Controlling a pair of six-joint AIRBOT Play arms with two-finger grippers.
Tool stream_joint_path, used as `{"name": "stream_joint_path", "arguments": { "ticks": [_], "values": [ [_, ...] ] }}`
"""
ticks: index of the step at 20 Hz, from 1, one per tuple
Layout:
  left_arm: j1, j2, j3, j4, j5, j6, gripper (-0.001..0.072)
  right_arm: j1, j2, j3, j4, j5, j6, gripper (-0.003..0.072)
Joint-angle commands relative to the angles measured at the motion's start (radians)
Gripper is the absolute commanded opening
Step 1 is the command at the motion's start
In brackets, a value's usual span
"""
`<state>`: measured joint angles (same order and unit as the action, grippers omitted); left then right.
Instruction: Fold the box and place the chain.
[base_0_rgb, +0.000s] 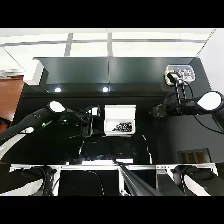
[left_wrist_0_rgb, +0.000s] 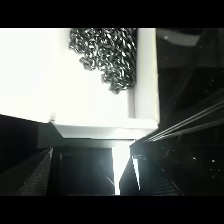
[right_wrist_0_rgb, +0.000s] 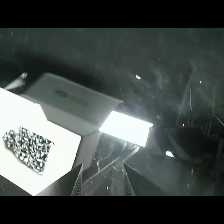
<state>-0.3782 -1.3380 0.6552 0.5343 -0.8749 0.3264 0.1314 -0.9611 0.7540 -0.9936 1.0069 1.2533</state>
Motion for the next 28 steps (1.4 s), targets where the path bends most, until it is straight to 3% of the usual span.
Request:
{"name": "stream_joint_path", "arguments": {
  "ticks": [1, 13, 24, 28],
  "values": [
    [-0.011, -0.013, 0.012, -0.002, 0.008, -0.002, 0.0717, 0.0, 0.0, 0.0, 0.007, -0.026, 0.0, 0.0304],
    [-0.082, -0.066, 0.075, 0.097, 0.01, -0.095, 0.0716, 0.0, 0.0, 0.0, 0.005, -0.027, -0.001, 0.0305],
    [-0.104, -0.066, 0.076, 0.082, 0.012, -0.095, 0.0718, 0.0, 0.0, 0.0, 0.005, -0.025, -0.001, 0.0304],
    [-0.129, -0.066, 0.076, 0.079, 0.067, -0.129, 0.0717, 0.0, -0.001, 0.0, 0.005, -0.025, -0.001, 0.0304]
  ]
}}
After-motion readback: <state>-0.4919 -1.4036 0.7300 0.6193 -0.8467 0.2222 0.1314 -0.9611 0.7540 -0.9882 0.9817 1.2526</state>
